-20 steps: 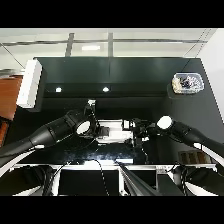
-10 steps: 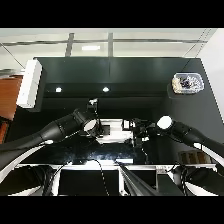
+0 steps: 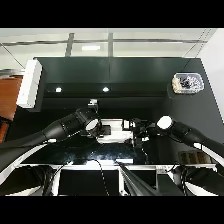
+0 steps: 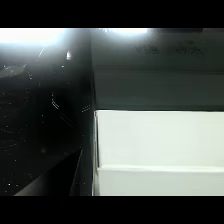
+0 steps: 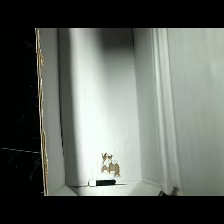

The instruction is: Fold the box and place the chain.

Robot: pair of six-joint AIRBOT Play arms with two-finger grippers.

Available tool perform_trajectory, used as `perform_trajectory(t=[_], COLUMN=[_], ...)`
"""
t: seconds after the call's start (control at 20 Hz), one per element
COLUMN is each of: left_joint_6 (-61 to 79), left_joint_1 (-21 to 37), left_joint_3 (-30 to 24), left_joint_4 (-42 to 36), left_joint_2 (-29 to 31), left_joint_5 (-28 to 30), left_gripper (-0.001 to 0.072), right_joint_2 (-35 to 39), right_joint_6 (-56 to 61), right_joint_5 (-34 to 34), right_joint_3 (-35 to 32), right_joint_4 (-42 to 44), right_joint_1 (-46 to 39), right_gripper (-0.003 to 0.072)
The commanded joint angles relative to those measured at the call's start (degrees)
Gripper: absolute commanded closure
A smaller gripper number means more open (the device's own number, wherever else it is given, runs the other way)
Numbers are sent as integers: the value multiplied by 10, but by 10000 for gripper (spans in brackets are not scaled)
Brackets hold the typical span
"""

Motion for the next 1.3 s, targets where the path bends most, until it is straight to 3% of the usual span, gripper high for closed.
perform_trajectory(t=[0.0, 0.1, 0.25, 0.6, 0.65, 0.75, 1.0, 1.05, 1.15, 1.25], left_joint_6=[0, 0, 0, 0, 0, 0, 6, 6, 6, 6], left_joint_1=[0, 0, 0, -1, -1, -1, -1, -1, -1, 0], left_joint_3=[1, 1, 1, 1, 1, 1, 1, 1, 5, 12], left_joint_4=[-5, -9, -20, -22, -22, -22, -31, -32, -33, -24], left_joint_2=[-4, -5, -5, -10, -10, -10, -10, -10, -10, -10], left_joint_5=[1, 2, 7, 4, 4, 4, 3, 3, -7, -17], left_gripper=[455, 456, 538, 538, 555, 684, 683, 659, 376, 340], right_joint_2=[0, 0, 0, 0, 0, 0, 0, 0, 0, 0], right_joint_6=[0, 0, 0, 0, 0, 0, 0, 0, 0, 0], right_joint_5=[0, 0, 0, -1, -2, -2, -2, -2, -2, -2], right_joint_3=[0, 0, 0, 0, 0, 0, 0, 0, 0, 0], right_joint_4=[0, 0, 0, 0, 0, 0, 0, 0, 0, 0], right_joint_1=[0, 0, 0, 0, 0, 0, 0, 0, 0, 0], right_gripper=[227, 227, 227, 227, 227, 227, 227, 227, 227, 227])
